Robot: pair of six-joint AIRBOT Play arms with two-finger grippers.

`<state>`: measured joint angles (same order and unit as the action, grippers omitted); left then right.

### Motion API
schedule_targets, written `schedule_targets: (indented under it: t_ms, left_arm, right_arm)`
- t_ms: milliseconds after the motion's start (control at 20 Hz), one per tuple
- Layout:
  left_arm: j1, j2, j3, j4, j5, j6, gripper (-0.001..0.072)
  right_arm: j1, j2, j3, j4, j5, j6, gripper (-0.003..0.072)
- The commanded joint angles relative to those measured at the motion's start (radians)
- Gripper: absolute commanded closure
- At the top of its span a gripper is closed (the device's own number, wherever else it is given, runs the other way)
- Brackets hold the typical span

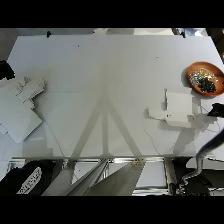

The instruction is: Fold the box and place the chain.

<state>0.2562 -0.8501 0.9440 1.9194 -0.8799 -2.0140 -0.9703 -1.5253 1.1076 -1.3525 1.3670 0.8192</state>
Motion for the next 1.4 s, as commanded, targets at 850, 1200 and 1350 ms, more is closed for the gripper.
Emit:
schedule_targets:
  t_ms: [850,1200,1350]
  left_arm:
    - [0.000,0.000,0.000,0.000,0.000,0.001,0.0010]
    - [0.000,0.000,0.000,0.000,0.000,0.001,0.0010]
    - [0.000,0.000,0.000,0.000,0.000,0.000,0.0010]
  right_arm:
    - [0.711,0.023,0.002,0.650,-0.430,-0.200,0.0678]
    - [0.832,0.019,-0.122,0.781,-0.737,-0.223,0.0680]
    - [0.861,0.019,-0.239,0.921,-0.846,-0.310,0.0681]
